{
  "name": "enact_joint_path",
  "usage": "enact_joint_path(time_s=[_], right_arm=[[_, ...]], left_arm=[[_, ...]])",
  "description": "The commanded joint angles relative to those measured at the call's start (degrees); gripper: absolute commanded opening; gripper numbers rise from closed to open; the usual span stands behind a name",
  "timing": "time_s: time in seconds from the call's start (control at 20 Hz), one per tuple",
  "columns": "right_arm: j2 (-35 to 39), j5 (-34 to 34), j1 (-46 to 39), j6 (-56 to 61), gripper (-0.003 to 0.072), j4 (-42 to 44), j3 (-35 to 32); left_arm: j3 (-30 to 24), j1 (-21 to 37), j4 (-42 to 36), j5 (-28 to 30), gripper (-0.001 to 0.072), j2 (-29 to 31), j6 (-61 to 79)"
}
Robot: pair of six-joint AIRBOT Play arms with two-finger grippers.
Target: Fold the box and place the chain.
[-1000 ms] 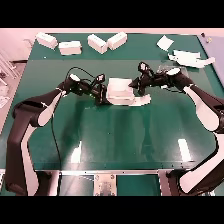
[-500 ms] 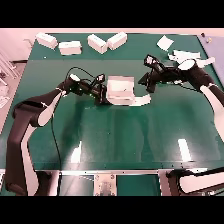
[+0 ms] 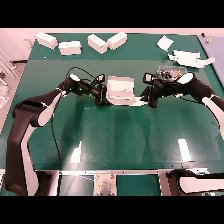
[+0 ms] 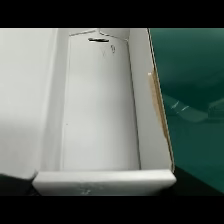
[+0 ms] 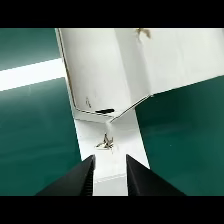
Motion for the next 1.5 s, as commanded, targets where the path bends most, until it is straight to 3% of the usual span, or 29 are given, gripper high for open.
enact_joint_path(time_s=[0.0,0.35,0.65,0.85,1.45], right_arm=[[-1.3,-0.3,0.0,-6.1,0.0272,3.9,-1.2],[-3.9,-2.8,0.0,-11.5,0.0270,8.4,-1.2],[-4.7,-2.8,0.1,-17.8,0.0254,17.9,-1.2],[-4.8,-2.7,2.1,-17.9,0.0214,18.3,-1.2],[-7.7,-5.8,4.5,-22.3,0.0216,18.4,-0.9]], left_arm=[[0.0,0.0,0.0,0.0,0.0524,0.0,0.0],[0.0,0.0,0.0,0.0,0.0524,0.0,0.0],[0.0,0.0,0.0,0.0,0.0524,0.0,0.0],[0.0,0.0,0.0,0.0,0.0524,0.0,0.0],[0.0,0.0,0.0,-0.1,0.0524,0.0,0.0]])
